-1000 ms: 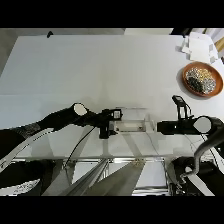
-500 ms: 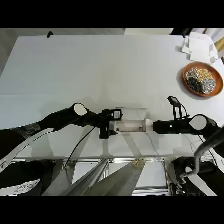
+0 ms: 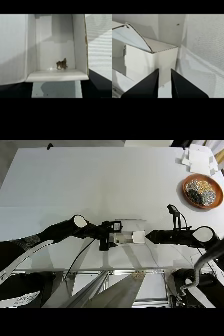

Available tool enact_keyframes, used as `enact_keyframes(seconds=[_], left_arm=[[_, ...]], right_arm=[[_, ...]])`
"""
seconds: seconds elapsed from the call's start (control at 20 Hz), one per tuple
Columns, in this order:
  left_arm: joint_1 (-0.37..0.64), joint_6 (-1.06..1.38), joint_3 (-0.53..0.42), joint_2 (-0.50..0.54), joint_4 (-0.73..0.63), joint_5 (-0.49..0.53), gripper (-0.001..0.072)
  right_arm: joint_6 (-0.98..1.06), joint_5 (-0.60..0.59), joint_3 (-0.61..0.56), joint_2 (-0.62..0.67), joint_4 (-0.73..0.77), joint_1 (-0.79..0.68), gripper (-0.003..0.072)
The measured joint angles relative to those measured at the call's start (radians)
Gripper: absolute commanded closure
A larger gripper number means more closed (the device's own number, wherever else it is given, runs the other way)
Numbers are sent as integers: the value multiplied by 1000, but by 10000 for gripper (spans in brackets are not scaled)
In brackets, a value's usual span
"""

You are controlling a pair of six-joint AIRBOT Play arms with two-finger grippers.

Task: Fold the box and place the chain.

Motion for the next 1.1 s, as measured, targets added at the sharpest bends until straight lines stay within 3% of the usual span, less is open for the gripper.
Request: enact_keyframes(seconds=[0.3,0.55,0.9,1.1], left_arm=[[0,0,0,0,0,0,630],[0,0,0,0,0,0,630],[0,0,0,0,0,0,630],[0,0,0,0,0,0,630]], right_arm=[[22,30,23,6,-44,0,505],[52,51,31,6,-93,0,420],[69,75,75,6,-118,0,413],[77,87,93,6,-130,0,299]])
